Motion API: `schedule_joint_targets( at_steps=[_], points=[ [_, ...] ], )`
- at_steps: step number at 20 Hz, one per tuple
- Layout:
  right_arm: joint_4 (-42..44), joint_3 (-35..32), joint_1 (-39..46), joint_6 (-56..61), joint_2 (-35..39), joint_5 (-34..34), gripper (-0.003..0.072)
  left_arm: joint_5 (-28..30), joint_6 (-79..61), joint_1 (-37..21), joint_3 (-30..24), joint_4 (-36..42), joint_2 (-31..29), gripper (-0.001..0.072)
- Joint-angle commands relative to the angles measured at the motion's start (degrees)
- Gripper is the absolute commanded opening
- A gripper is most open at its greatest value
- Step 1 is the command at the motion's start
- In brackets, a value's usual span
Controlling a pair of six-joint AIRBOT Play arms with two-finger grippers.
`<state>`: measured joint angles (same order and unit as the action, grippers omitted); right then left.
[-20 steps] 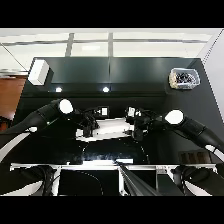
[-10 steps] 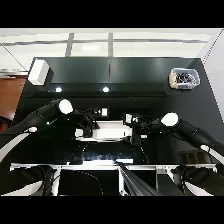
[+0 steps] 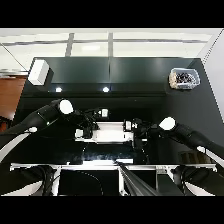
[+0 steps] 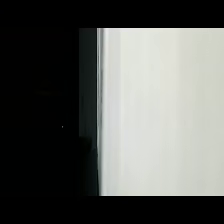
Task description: Fold the box and place the chain.
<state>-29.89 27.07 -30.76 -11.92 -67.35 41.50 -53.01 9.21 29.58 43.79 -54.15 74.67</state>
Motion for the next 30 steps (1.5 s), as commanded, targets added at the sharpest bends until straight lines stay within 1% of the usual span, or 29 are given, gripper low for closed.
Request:
schedule_joint_targets(
  at_steps=[1,22,24,30],
  points=[
    [0.87,-0.17,-0.04,-1.92,-0.79,-1.49,0.0703,-0.15,0.07,0.0,0.07,0.02,-0.02,0.0029],
    [0.39,-0.11,-0.59,-1.77,-0.9,-1.92,0.0702,-0.07,0.17,0.0,0.07,0.02,0.11,0.0029],
    [-1.6,-0.11,-2.03,-0.57,-1.03,-2.93,0.0702,-0.09,0.17,0.0,0.07,0.02,0.11,0.0029],
    [-1.75,-0.09,-2.29,0.72,-1.11,-4.33,0.0702,-0.11,0.17,0.0,0.07,0.02,0.11,0.0029]
  ],
)
